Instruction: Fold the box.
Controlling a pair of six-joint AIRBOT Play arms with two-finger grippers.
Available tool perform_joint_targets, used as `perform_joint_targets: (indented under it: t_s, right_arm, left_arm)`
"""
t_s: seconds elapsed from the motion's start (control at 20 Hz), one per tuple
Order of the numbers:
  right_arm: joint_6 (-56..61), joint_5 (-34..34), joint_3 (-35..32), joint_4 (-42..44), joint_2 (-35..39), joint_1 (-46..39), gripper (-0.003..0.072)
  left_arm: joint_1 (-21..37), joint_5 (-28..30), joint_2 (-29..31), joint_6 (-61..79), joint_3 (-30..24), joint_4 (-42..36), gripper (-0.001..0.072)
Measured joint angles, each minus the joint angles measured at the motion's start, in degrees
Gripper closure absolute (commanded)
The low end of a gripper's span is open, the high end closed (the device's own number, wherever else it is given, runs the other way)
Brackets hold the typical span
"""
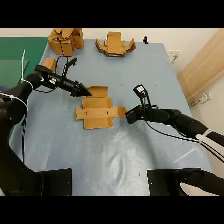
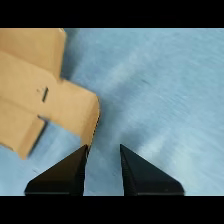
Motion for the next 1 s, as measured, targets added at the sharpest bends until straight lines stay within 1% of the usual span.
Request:
perform_joint_targets:
  t_s: [0.15,0.25,0.35,0.45,0.55,0.65,0.8,0.85,0.9,0.95,1.0]
  right_arm:
    - [4.0,-7.1,0.0,-12.1,5.4,-0.8,0.0338]
    - [5.2,-10.6,0.3,-18.1,9.4,0.0,0.0338]
    - [5.1,-13.4,0.9,-22.4,12.6,2.0,0.0338]
    - [4.9,-15.6,1.5,-25.9,14.5,4.7,0.0338]
    - [3.7,-17.3,1.8,-27.7,15.2,8.3,0.0338]
    - [1.0,-18.5,2.0,-28.8,14.6,12.4,0.0338]
    - [-3.4,-18.1,2.1,-30.0,10.9,18.2,0.0336]
    - [-4.4,-17.3,2.1,-30.3,9.2,19.5,0.027]
    - [-5.3,-15.6,2.1,-30.6,7.1,20.5,0.0179]
    - [-5.9,-13.9,2.1,-31.0,5.2,21.1,0.0151]
    - [-6.4,-11.6,2.1,-31.8,3.2,21.6,0.0151]
  left_arm:
    - [-1.9,-0.2,3.1,6.7,0.1,0.3,0.0698]
    - [-3.3,0.9,5.9,11.1,-2.0,1.3,0.0698]
    - [-4.7,3.6,8.9,15.5,-6.5,2.5,0.0698]
    - [-5.5,7.4,11.8,20.0,-12.0,2.9,0.0698]
    - [-5.9,11.8,15.0,25.0,-17.8,2.0,0.0696]
    - [-6.1,14.9,17.0,30.0,-22.3,1.0,0.0694]
    - [-6.2,17.4,18.1,33.6,-25.5,0.6,0.069]
    - [-6.2,18.2,18.2,34.3,-26.1,0.6,0.0689]
    - [-6.1,18.9,18.2,34.8,-26.5,0.6,0.0689]
    - [-6.1,19.7,18.3,35.1,-26.8,0.5,0.0689]
    - [-5.9,20.3,18.3,35.4,-27.0,0.5,0.0689]
